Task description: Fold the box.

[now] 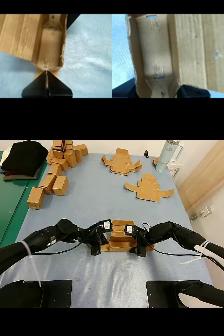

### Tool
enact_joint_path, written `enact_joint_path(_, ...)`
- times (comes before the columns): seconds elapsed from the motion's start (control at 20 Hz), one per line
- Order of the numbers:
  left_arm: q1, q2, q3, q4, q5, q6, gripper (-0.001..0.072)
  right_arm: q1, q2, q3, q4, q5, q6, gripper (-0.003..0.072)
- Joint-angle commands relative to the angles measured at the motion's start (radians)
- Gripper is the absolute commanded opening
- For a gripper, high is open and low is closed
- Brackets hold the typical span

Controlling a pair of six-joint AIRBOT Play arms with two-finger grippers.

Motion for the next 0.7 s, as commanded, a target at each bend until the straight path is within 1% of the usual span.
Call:
enact_joint_path(0.0,0.002,0.148,0.001,0.298,-0.006,-0.458,0.0015,0.0,0.0,0.0,0.0,0.0,0.0,0.0528)
enact_joint_path(0.1,0.033,0.23,0.001,0.483,-0.019,-0.862,0.0015,0.0,0.0,0.0,0.0,0.0,0.0,0.0528)
enact_joint_path(0.15,0.069,0.258,0.001,0.578,-0.048,-1.122,0.0015,0.0,0.0,0.0,0.0,0.0,0.0,0.0528)
enact_joint_path(0.2,0.117,0.272,0.001,0.655,-0.105,-1.355,0.0015,0.0,0.0,0.0,0.0,0.0,0.0,0.0528)
enact_joint_path(0.25,0.164,0.273,0.001,0.686,-0.176,-1.493,0.0015,0.0,0.0,0.0,0.0,0.0,0.0,0.0528)
enact_joint_path(0.35,0.245,0.254,-0.008,0.671,-0.293,-1.579,0.0015,0.0,0.0,0.0,0.0,0.0,0.0,0.0528)
enact_joint_path(0.4,0.265,0.237,-0.013,0.661,-0.323,-1.58,0.0015,0.0,0.0,0.0,0.0,0.0,0.0,0.0528)
enact_joint_path(0.5,0.264,0.189,-0.016,0.63,-0.326,-1.577,0.0015,0.0,0.0,0.0,0.0,0.0,0.0,0.0528)
enact_joint_path(0.65,0.215,0.094,-0.016,0.512,-0.248,-1.534,0.0015,0.0,0.0,0.0,0.0,0.0,0.0,0.0528)
